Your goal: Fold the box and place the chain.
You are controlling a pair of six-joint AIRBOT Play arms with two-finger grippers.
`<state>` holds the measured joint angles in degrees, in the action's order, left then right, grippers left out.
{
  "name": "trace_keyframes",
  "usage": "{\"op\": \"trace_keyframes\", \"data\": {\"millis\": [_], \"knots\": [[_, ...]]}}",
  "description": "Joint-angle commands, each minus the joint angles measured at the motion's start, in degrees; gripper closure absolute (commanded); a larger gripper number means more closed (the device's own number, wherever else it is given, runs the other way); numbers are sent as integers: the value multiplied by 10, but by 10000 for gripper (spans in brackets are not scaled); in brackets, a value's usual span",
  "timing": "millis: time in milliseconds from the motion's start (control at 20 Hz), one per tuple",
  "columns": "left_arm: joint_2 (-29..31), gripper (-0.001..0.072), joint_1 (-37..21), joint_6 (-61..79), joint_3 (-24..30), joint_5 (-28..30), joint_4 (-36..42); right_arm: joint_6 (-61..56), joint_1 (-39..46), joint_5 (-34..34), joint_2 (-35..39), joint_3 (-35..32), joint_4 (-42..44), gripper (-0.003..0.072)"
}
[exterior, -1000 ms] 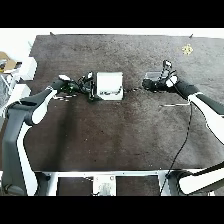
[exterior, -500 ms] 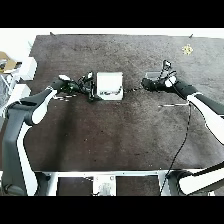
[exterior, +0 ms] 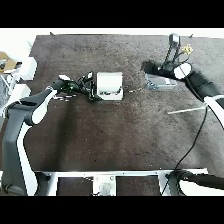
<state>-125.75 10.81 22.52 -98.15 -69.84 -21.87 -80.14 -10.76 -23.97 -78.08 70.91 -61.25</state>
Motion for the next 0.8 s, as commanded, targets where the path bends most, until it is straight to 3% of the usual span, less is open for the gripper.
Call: {"op": "trace_keyframes", "data": {"millis": [0,250,550,700,750], "knots": [[0,367,0,0,0,0,0,48,-57,58,74,32,-5,683],[0,367,0,0,0,0,0,90,-136,98,76,75,-12,682],[0,367,0,0,0,3,0,61,-169,29,2,32,-13,683],[0,366,0,0,0,3,0,36,-168,29,-39,-8,-13,681],[0,367,0,0,0,3,0,36,-168,27,-54,-16,-13,564]]}}
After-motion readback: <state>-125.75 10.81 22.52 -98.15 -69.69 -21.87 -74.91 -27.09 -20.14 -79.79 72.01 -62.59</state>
